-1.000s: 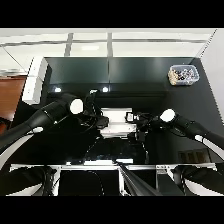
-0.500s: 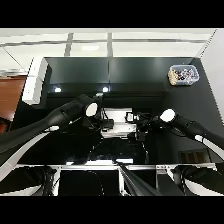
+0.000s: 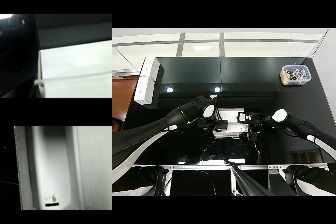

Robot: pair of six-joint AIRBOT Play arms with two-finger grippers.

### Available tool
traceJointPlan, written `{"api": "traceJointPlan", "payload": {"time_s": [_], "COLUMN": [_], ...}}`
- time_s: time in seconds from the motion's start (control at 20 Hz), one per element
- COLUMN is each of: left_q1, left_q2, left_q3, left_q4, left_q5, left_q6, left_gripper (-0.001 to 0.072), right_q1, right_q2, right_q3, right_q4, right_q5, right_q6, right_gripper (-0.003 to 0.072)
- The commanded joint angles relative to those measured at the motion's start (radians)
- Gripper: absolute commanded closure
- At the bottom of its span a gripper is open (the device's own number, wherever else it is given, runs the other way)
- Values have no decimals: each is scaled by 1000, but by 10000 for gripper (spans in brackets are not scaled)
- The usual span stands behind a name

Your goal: Fold the box and place the chain.

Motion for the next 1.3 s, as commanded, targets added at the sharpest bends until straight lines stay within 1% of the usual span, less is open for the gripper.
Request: {"api": "traceJointPlan", "payload": {"time_s": [0.0, 0.15, 0.25, 0.45, 0.75, 0.85, 1.15, 1.2, 1.25], "left_q1": [-1, -1, -2, -5, -6, -10, -13, -13, -13], "left_q2": [-5, -12, -13, -14, -28, -31, -31, -31, -31], "left_q3": [2, 2, 6, 35, 37, 37, 37, 37, 38], "left_q4": [7, 16, 15, 35, 29, 30, 26, 22, 20], "left_q5": [3, 2, 6, -2, -9, -8, -8, -7, -7], "left_q6": [-5, -26, -38, -50, -50, -50, -52, -52, -52], "left_gripper": [358, 360, 509, 509, 516, 684, 678, 628, 432], "right_q1": [1, 1, 1, 1, 1, 1, 1, 1, 1], "right_q2": [0, 0, 0, 0, 0, 0, 0, 0, 0], "right_q3": [0, 0, 0, 0, 0, 0, 0, 0, 0], "right_q4": [0, 0, 0, 0, 0, 0, 0, 0, 0], "right_q5": [0, 0, 0, 0, 0, 0, 0, 0, 0], "right_q6": [0, 0, 1, 1, 0, 0, 0, 0, 0], "right_gripper": [507, 507, 507, 507, 507, 507, 507, 507, 507]}}
